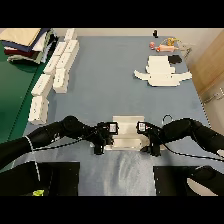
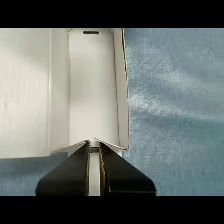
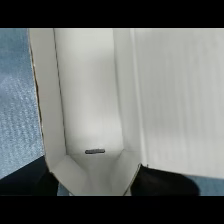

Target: Fold the box.

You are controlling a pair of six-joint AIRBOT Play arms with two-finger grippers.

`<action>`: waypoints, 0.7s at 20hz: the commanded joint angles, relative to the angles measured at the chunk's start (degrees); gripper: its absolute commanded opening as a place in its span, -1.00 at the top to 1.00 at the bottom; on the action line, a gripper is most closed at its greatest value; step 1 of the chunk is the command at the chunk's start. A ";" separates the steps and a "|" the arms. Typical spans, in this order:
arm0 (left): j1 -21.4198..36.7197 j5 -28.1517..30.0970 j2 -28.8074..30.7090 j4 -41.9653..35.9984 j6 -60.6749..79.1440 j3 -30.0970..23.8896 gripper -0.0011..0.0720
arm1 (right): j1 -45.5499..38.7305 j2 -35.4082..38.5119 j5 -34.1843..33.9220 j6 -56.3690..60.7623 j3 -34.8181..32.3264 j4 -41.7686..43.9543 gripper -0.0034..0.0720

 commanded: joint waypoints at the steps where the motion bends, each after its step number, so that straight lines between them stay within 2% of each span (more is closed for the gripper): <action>1: -1.38 2.08 -0.11 -2.14 0.24 0.02 0.67 | 0.04 0.00 0.02 0.00 0.00 0.00 -0.45; 5: -1.90 2.45 -0.11 -2.29 0.20 0.00 0.63 | 0.04 0.00 0.02 0.00 0.00 0.00 -0.45; 6: -1.90 2.40 -0.11 -2.29 0.15 0.00 0.33 | 0.04 0.00 0.02 0.00 0.00 0.00 -0.45; 7: -1.90 2.36 -0.11 -2.32 -0.20 -0.02 -0.35 | 0.04 0.00 0.02 0.00 0.00 0.00 -0.45; 8: -1.90 2.29 -0.11 -2.32 -0.70 -0.04 -0.73 | 0.04 0.00 0.02 0.00 0.00 0.00 -0.45; 14: -1.90 2.32 -0.11 -2.29 -0.76 -0.04 -0.75 | 0.04 0.00 0.02 0.00 0.00 0.00 -0.45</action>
